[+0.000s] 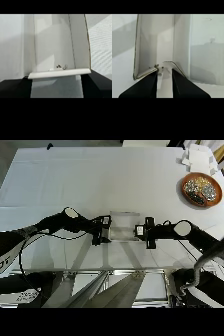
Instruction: Fold the box and place the chain.
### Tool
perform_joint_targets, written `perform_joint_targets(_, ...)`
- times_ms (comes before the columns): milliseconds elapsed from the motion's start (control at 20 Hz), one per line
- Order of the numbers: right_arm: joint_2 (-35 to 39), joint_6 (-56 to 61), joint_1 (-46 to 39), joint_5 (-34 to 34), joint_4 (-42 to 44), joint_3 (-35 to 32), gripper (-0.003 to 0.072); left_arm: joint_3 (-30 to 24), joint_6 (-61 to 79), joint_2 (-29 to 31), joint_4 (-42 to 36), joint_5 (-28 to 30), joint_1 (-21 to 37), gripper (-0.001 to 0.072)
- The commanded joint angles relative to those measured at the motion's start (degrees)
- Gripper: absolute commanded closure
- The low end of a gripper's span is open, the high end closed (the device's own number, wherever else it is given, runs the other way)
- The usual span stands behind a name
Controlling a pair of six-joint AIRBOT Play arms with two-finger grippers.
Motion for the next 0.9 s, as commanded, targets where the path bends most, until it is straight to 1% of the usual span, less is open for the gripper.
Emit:
perform_joint_targets(0, -0.5, -0.1, 0.2, -1.3, 3.5, 0.0, 0.0485, 0.0, 0.1, 0.0, 0.0, 0.0, 0.0, 0.0297)
perform_joint_targets(150, -2.1, 0.2, 0.5, -1.4, 4.2, 0.0, 0.0268, 0.0, 0.1, 0.0, 0.0, 0.0, 0.0, 0.0297)
perform_joint_targets(400, -3.5, 0.1, 2.1, -1.4, 4.1, 0.0, 0.0267, 0.0, 0.1, 0.0, 0.0, 0.0, 0.0, 0.0297)
perform_joint_targets(500, -3.5, 0.2, 2.1, -1.5, 3.8, 0.0, 0.0290, 0.0, 0.1, 0.0, 0.0, 0.0, 0.0, 0.0297)
perform_joint_targets(550, -3.4, 0.2, 2.1, -1.5, 3.7, 0.0, 0.0327, 0.0, 0.1, 0.0, 0.0, 0.0, 0.0, 0.0297)
perform_joint_targets(600, -3.0, 0.5, 2.0, -1.2, 3.4, 0.0, 0.0458, 0.0, 0.1, 0.0, 0.0, 0.0, 0.0, 0.0297)
perform_joint_targets(650, -2.1, 1.7, 2.0, -0.7, 2.1, 0.0, 0.0609, 0.0, 0.1, 0.0, 0.0, 0.0, 0.0, 0.0297)
perform_joint_targets(700, -0.7, 3.5, 2.0, -0.3, 0.1, 0.0, 0.0673, 0.0, 0.1, 0.0, 0.0, 0.0, 0.0, 0.0297)
perform_joint_targets(850, 5.2, 12.8, 2.0, 1.2, -11.0, 0.0, 0.0674, 0.0, 0.1, 0.0, 0.0, 0.0, 0.0, 0.0297)
